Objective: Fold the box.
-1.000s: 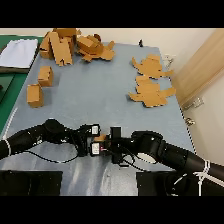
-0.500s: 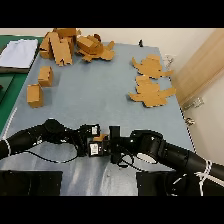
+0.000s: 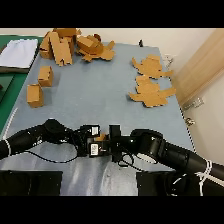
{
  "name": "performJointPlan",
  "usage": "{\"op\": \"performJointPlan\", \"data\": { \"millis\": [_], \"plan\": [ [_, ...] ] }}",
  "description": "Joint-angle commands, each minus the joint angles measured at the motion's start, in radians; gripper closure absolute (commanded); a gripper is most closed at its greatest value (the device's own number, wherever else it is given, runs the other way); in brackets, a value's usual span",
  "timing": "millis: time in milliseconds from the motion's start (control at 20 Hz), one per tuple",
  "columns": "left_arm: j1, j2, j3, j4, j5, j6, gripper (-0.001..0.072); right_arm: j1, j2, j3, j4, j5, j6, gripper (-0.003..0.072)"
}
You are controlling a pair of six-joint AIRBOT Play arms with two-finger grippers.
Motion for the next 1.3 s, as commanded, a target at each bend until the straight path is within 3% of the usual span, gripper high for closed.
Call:
{"op": "performJointPlan", "data": {
  "millis": [0, 650, 700, 800, 900, 1150, 1200, 1250],
  "plan": [
    [0.000, 0.000, 0.000, 0.000, 0.004, -0.001, 0.0186, 0.001, 0.000, 0.012, -0.003, 0.019, 0.000, 0.0523],
    [0.000, 0.000, 0.000, 0.000, 0.004, -0.001, 0.0186, 0.001, -0.041, -0.002, 0.154, 0.118, 0.000, 0.0521],
    [0.000, 0.000, 0.000, 0.000, 0.004, -0.001, 0.0187, 0.001, -0.040, -0.002, 0.154, 0.120, 0.000, 0.0510],
    [0.000, 0.000, 0.000, 0.000, 0.004, -0.001, 0.0187, 0.001, -0.025, -0.002, 0.154, 0.114, 0.001, 0.0377],
    [0.000, 0.000, 0.000, 0.000, 0.004, -0.001, 0.0186, 0.000, 0.011, -0.002, 0.153, 0.114, 0.023, 0.0376],
    [0.000, 0.000, 0.000, 0.000, 0.004, -0.001, 0.0187, -0.001, 0.155, 0.005, 0.080, 0.136, 0.269, 0.0380],
    [0.000, 0.000, 0.000, 0.000, 0.004, -0.001, 0.0186, -0.001, 0.185, 0.005, 0.043, 0.161, 0.377, 0.0401],
    [0.000, 0.000, 0.000, 0.000, 0.005, -0.001, 0.0187, -0.001, 0.213, 0.004, -0.006, 0.191, 0.549, 0.0508]
  ]
}}
